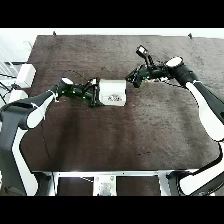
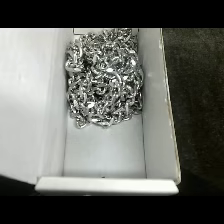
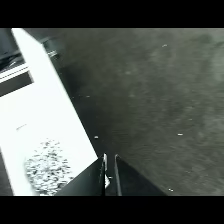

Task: Fold the box and place the chain.

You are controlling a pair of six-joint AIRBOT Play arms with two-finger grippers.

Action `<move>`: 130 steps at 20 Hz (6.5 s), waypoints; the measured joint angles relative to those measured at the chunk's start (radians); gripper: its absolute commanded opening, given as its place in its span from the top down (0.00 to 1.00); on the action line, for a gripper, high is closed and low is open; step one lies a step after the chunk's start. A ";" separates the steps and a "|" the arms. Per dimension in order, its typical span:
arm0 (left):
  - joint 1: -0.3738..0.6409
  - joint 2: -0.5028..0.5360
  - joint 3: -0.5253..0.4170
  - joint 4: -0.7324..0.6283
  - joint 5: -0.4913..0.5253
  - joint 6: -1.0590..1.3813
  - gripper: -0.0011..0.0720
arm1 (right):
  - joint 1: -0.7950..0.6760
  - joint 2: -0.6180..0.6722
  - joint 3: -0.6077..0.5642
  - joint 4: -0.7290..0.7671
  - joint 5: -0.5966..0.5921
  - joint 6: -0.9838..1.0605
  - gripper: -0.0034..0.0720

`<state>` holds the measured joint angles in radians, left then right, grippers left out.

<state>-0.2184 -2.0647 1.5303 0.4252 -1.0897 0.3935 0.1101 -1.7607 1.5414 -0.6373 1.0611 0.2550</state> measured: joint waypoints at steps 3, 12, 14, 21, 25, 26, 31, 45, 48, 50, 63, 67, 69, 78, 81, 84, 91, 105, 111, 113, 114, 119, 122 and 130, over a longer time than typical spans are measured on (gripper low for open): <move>0.000 0.000 0.000 0.000 0.000 0.000 0.19 | 0.009 -0.004 0.002 -0.017 0.070 -0.001 0.72; 0.000 0.000 0.000 0.000 0.000 0.000 0.19 | 0.066 -0.006 0.002 -0.028 0.138 -0.037 0.56; 0.000 0.000 0.000 0.000 0.000 0.000 0.19 | 0.081 -0.006 0.002 -0.028 0.116 -0.056 0.48; 0.000 0.000 0.000 0.000 0.000 0.000 0.19 | 0.111 -0.008 0.002 -0.037 0.082 -0.101 0.35; 0.000 0.000 0.000 0.000 0.000 0.000 0.19 | 0.114 -0.021 0.002 -0.047 0.109 -0.108 0.35; 0.000 0.000 0.000 0.000 0.000 0.000 0.19 | 0.114 -0.024 0.002 -0.049 0.113 -0.108 0.35; 0.000 0.000 0.000 0.000 0.000 0.000 0.19 | 0.124 -0.038 0.002 -0.051 0.121 -0.118 0.38; 0.000 0.000 0.000 -0.001 0.002 -0.003 0.19 | 0.137 -0.055 0.006 -0.062 0.048 -0.129 0.49; 0.001 0.000 0.000 -0.001 0.003 -0.002 0.19 | 0.137 -0.055 0.013 -0.061 0.044 -0.129 0.63; 0.001 0.000 0.000 -0.001 0.003 -0.002 0.19 | 0.137 -0.055 0.014 -0.061 0.050 -0.129 0.75; 0.000 0.000 0.000 0.000 0.001 0.000 0.19 | 0.146 -0.057 0.011 -0.118 0.074 -0.122 0.76; 0.000 0.000 0.000 0.000 0.001 0.000 0.19 | 0.160 -0.061 -0.018 -0.126 0.070 -0.121 0.76; 0.000 0.000 0.000 0.001 -0.001 0.001 0.19 | 0.167 -0.061 -0.037 -0.126 0.072 -0.121 0.75; 0.000 0.000 0.000 0.002 -0.003 0.001 0.19 | 0.121 -0.057 -0.039 0.000 0.163 -0.166 0.70; 0.000 0.000 0.000 0.001 -0.002 0.000 0.19 | 0.105 -0.063 -0.038 0.061 0.178 -0.175 0.94; 0.000 0.000 0.000 0.001 -0.002 0.000 0.19 | 0.099 -0.098 -0.043 0.077 0.178 -0.141 0.94; 0.000 0.000 0.000 0.001 0.001 0.001 0.19 | 0.103 -0.149 -0.044 0.045 0.179 -0.074 0.95; 0.000 0.000 0.000 0.000 0.001 -0.001 0.19 | -0.018 0.626 -0.297 0.068 -0.017 0.126 0.95; 0.000 0.000 0.000 0.000 0.000 0.000 0.19 | -0.111 1.161 -0.819 0.075 -0.455 0.195 0.95; 0.000 0.000 0.000 0.000 0.000 0.000 0.19 | -0.121 1.300 -0.975 0.074 -0.572 0.207 0.95; 0.000 0.000 0.000 0.000 0.000 0.000 0.19 | -0.125 1.363 -1.049 0.074 -0.623 0.217 0.95; 0.000 0.000 0.000 0.000 0.000 0.000 0.19 | -0.130 1.582 -1.330 0.076 -0.862 0.323 0.95; 0.000 0.000 0.000 0.000 0.000 0.000 0.19 | -0.132 1.640 -1.424 0.077 -0.922 0.415 0.95; 0.000 0.000 0.000 0.000 0.000 0.000 0.19 | -0.131 1.672 -1.467 0.077 -0.818 0.460 0.95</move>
<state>-0.2188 -2.0651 1.5303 0.4248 -1.0897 0.3931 -0.0212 -0.0891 0.0742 -0.5606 0.2428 0.7151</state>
